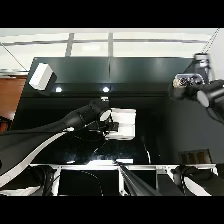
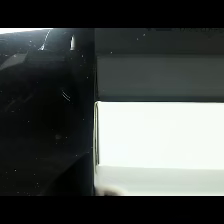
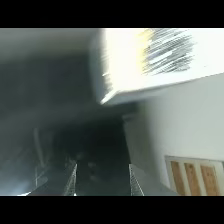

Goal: Fold the box and place the chain.

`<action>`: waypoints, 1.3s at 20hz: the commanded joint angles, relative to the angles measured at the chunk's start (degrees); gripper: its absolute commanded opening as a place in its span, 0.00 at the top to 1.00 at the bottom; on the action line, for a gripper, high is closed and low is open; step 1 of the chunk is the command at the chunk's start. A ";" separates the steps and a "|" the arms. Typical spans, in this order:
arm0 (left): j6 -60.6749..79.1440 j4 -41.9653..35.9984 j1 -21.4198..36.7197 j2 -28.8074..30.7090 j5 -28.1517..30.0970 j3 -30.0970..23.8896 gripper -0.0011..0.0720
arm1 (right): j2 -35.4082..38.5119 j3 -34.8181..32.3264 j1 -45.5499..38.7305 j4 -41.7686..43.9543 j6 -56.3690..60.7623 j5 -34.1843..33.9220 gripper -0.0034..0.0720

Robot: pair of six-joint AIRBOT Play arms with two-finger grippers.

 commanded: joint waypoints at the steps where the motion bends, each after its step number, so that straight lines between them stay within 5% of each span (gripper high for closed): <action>1: 0.02 0.22 0.04 -0.02 0.20 0.00 0.95 | -9.25 3.56 -16.09 3.06 5.05 -10.62 0.41; 2: 0.02 0.17 0.04 -0.02 0.31 0.00 0.95 | -13.75 7.21 -19.08 8.52 1.55 -10.54 0.11; 3: 0.02 0.15 0.02 -0.02 0.28 0.00 0.95 | -17.92 11.19 -20.90 14.69 -6.99 -9.77 0.04; 6: 0.02 0.11 0.04 -0.02 0.28 0.00 0.95 | -30.27 25.11 -22.97 30.58 -28.87 -2.95 0.04; 9: 0.02 0.17 0.04 -0.02 0.33 0.00 0.95 | -38.01 33.31 -22.97 34.10 -33.11 1.44 0.05; 22: 0.02 0.02 0.02 -0.02 0.28 0.00 0.95 | -42.16 34.32 -24.37 26.62 -30.64 0.90 0.06; 23: 0.02 0.02 0.02 -0.02 0.28 0.00 0.95 | -42.25 34.32 -24.24 26.82 -30.75 1.20 0.29; 26: 0.02 0.02 0.02 -0.02 0.31 0.00 0.95 | -42.64 34.32 -24.00 26.84 -30.75 2.23 0.31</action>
